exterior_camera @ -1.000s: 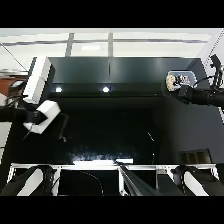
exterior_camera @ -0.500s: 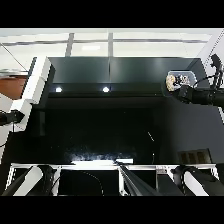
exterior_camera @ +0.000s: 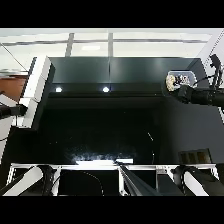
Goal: Fold the box and place the chain.
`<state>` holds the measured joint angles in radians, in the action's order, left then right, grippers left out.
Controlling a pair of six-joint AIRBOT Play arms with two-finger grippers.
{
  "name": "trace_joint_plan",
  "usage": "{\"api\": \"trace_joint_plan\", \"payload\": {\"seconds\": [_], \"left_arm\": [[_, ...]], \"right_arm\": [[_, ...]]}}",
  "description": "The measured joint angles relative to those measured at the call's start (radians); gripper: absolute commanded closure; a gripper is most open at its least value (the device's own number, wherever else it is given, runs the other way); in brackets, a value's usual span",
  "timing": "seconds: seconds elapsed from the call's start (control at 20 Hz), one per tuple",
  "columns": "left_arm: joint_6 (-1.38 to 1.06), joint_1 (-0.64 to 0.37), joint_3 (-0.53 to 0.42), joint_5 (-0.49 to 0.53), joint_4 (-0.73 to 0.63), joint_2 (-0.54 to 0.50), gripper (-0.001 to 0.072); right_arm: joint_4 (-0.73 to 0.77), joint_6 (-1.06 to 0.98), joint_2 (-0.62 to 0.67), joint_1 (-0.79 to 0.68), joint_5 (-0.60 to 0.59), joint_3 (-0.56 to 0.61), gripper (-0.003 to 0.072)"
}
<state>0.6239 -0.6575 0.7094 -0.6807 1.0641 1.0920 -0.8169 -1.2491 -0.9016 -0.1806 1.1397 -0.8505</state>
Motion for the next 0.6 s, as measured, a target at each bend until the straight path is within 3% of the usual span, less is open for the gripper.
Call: {"api": "trace_joint_plan", "payload": {"seconds": [0.2,0.25,0.3,0.35,0.5,0.6], "left_arm": [[-0.004,0.05,0.16,-0.105,-0.023,-0.042,0.0022],[-0.004,0.073,0.204,-0.15,-0.048,-0.049,0.0123],[0.001,0.102,0.254,-0.193,-0.08,-0.055,0.0427],[0.015,0.133,0.303,-0.233,-0.112,-0.06,0.0677],[0.122,0.232,0.422,-0.347,-0.196,-0.076,0.0688],[0.235,0.322,0.439,-0.37,-0.203,-0.119,0.0687]], "right_arm": [[0.009,-0.002,0.0,0.004,-0.029,-0.012,0.0642],[0.007,0.0,0.0,0.004,-0.037,-0.027,0.0642],[0.003,0.0,0.0,0.002,-0.037,-0.048,0.0642],[-0.005,0.003,0.0,-0.001,-0.031,-0.079,0.0643],[-0.074,0.012,0.024,-0.017,0.027,-0.18,0.0644],[-0.145,0.021,0.096,-0.011,0.024,-0.193,0.0644]]}}
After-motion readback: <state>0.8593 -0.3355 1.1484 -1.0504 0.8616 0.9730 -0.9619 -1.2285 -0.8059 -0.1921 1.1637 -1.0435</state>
